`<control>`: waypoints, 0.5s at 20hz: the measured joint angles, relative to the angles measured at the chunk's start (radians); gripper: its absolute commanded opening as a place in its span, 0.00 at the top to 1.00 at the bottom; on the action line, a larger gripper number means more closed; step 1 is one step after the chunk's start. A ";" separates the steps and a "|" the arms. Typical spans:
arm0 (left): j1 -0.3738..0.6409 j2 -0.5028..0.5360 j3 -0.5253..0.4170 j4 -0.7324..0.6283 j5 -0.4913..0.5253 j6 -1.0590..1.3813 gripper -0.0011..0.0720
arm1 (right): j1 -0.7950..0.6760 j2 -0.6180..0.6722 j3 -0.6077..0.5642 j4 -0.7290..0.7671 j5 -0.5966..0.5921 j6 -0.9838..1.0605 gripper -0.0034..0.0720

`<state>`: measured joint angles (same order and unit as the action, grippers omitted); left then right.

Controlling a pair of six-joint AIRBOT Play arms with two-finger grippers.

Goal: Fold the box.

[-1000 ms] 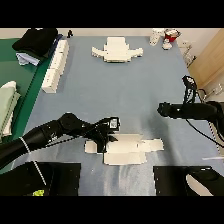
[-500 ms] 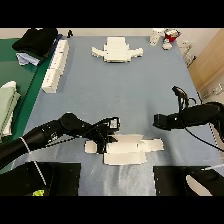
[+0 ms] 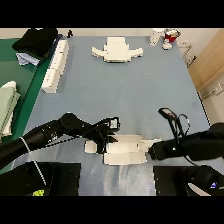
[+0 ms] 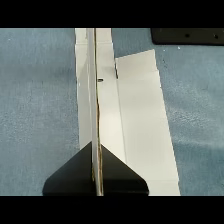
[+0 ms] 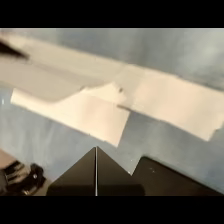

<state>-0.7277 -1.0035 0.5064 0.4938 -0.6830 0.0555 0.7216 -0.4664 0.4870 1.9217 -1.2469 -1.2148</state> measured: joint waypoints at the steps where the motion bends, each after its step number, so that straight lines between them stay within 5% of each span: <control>1: 0.000 0.000 0.000 0.000 0.000 0.000 0.97 | 0.065 0.015 -0.020 -0.002 0.018 0.007 0.95; 5: 0.000 0.000 0.000 0.000 0.000 0.000 0.97 | 0.328 0.030 -0.072 -0.048 0.118 -0.010 0.95; 10: -0.001 0.000 0.000 0.000 0.000 0.000 0.97 | 0.550 -0.034 -0.090 -0.291 0.202 -0.015 0.95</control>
<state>-0.7284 -1.0035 0.5060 0.4938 -0.6834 0.0555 1.2716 -0.5007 0.3973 1.6306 -1.0447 -1.2301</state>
